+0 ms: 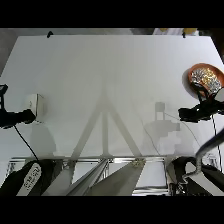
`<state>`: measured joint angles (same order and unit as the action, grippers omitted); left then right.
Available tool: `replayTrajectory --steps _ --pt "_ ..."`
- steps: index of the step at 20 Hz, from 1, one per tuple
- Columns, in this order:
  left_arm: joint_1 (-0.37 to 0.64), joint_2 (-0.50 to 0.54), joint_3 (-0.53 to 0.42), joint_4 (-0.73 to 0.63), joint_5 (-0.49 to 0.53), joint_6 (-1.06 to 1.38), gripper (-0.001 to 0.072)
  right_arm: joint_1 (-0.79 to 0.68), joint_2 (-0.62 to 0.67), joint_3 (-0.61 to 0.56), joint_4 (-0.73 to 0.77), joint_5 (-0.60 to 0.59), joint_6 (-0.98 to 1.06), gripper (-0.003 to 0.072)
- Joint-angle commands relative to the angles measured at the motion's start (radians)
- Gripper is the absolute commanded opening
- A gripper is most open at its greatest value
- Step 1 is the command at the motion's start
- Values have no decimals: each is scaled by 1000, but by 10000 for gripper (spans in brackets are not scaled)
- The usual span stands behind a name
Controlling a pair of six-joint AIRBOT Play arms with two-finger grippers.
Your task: Fold the box and place the chain.
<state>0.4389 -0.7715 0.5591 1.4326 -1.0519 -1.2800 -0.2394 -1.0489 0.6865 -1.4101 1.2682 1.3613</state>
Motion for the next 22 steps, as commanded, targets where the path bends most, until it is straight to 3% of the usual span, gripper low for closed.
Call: replayTrajectory --steps 1,4,7,10,22 --pt "-18 192 0 6 11 -3 695 -1 0 0 0 0 0 14" --pt "-42 330 0 17 6 -3 695 -1 0 0 0 0 0 14" --pt "-49 396 0 23 -16 -3 695 -1 0 0 0 0 0 14" --pt "-49 400 0 23 -49 -4 695 -1 0 0 0 0 0 14" --pt "-49 400 0 23 -24 -3 695 -1 0 0 0 0 0 14"
